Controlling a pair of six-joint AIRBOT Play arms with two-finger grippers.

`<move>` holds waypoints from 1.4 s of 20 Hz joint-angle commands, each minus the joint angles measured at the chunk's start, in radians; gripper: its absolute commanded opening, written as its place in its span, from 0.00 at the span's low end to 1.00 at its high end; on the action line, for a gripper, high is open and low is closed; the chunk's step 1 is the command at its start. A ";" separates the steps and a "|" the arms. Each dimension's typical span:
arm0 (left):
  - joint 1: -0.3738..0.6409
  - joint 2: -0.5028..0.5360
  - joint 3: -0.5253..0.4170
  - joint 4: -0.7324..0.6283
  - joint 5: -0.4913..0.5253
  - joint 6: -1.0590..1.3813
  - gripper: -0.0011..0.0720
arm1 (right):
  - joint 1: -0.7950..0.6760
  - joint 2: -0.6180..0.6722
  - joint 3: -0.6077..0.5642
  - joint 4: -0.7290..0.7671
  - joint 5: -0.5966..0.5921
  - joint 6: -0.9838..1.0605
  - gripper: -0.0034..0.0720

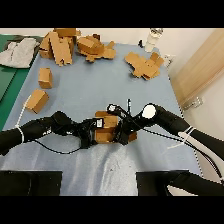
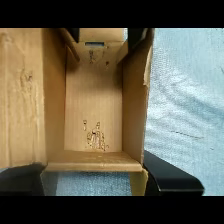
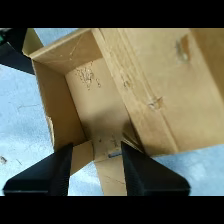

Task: Fold the box.

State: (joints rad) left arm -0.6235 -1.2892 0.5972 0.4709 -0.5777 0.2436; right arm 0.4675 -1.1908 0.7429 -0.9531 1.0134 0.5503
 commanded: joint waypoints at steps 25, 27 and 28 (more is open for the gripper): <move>0.000 0.001 0.000 0.000 -0.006 -0.001 0.41 | -0.240 0.342 -0.001 -0.391 0.072 0.926 0.05; 0.000 0.001 0.000 0.000 -0.006 -0.001 0.41 | -0.301 0.338 -0.016 -0.392 0.113 1.044 0.05; 0.000 0.001 0.000 0.000 -0.008 -0.001 0.41 | -0.313 0.329 -0.044 -0.381 0.104 1.095 0.05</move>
State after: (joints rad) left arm -0.6235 -1.2888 0.5976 0.4706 -0.5816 0.2428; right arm 0.2241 -0.8883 0.7277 -1.3235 1.0924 1.4242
